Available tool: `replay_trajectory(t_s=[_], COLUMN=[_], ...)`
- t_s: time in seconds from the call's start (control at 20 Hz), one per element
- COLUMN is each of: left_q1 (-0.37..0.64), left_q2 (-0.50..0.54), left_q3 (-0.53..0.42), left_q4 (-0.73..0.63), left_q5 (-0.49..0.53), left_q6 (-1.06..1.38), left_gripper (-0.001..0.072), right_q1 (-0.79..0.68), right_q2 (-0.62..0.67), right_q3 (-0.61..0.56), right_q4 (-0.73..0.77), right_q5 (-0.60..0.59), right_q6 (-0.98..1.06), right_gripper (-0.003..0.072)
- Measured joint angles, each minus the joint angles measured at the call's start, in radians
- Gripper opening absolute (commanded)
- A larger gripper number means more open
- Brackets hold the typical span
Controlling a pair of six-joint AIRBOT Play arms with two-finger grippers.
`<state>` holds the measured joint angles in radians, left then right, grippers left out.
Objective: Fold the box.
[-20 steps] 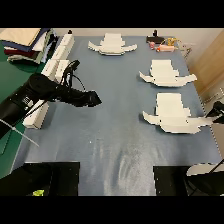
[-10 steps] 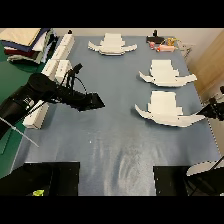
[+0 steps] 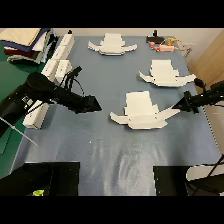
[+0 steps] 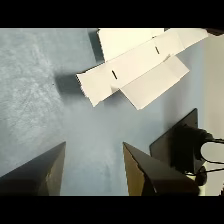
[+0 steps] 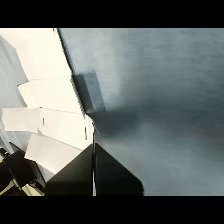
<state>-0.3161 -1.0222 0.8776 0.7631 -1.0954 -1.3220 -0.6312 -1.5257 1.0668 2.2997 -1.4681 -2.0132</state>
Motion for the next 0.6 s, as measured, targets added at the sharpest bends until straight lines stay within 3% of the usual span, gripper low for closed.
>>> replay_trajectory(t_s=[0.2, 0.25, 0.3, 0.35, 0.6], left_q1=[0.102, 0.127, 0.152, 0.171, 0.218], left_q2=[0.000, 0.000, 0.000, 0.000, 0.000], left_q3=[0.000, 0.000, 0.000, 0.000, 0.000], left_q4=[0.019, 0.021, 0.023, 0.024, 0.028], left_q5=[-0.080, -0.097, -0.107, -0.118, -0.149], left_q6=[0.060, 0.072, 0.086, 0.097, 0.130], left_gripper=[0.0544, 0.0544, 0.0544, 0.0544, 0.0544], right_q1=[0.122, 0.146, 0.166, 0.181, 0.212], right_q2=[0.206, 0.261, 0.307, 0.349, 0.438], right_q3=[-0.238, -0.302, -0.356, -0.406, -0.516], right_q4=[0.011, 0.011, 0.011, 0.011, 0.005], right_q5=[0.130, 0.163, 0.190, 0.212, 0.246], right_q6=[0.053, 0.067, 0.081, 0.095, 0.129], right_gripper=[0.0004, 0.0070, 0.0238, 0.0343, 0.0322])
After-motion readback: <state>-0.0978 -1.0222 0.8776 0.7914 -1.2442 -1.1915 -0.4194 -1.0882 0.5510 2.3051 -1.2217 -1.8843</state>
